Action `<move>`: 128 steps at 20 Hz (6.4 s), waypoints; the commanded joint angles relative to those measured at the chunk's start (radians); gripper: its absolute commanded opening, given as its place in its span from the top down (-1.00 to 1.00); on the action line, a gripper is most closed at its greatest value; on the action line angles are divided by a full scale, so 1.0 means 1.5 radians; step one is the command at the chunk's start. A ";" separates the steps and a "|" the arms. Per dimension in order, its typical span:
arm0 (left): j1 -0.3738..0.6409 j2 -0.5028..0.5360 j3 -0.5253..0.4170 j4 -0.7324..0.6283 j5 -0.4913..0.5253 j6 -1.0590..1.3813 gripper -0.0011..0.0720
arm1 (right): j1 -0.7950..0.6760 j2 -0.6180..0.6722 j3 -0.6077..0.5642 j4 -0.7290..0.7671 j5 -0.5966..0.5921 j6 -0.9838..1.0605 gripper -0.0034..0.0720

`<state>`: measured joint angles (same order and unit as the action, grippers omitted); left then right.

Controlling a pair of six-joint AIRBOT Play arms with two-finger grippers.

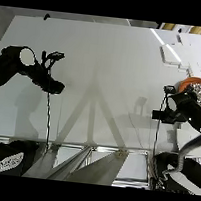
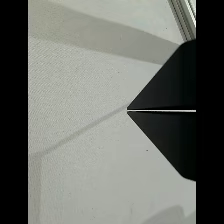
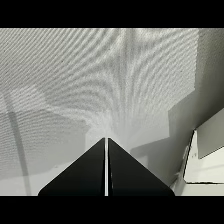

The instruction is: Fold the box and place the chain.

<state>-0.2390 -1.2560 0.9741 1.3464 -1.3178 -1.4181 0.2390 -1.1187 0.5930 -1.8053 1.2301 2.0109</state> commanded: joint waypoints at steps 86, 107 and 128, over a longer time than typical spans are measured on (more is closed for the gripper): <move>-0.158 -0.245 0.086 -0.594 0.173 0.422 -0.46 | -0.027 0.311 -0.104 0.286 -0.179 -0.378 0.86; -0.199 -0.236 0.087 -0.500 0.163 0.674 0.98 | -0.027 0.329 -0.081 0.342 -0.176 -0.411 -0.13; -0.300 -0.119 -0.097 -0.481 0.407 0.951 0.96 | -0.027 0.474 -0.010 0.321 -0.012 -0.475 -0.16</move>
<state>-0.6888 -1.4269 0.8326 0.6292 -0.7403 -0.0128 0.1978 -0.4095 0.5777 -1.3243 1.2095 1.3041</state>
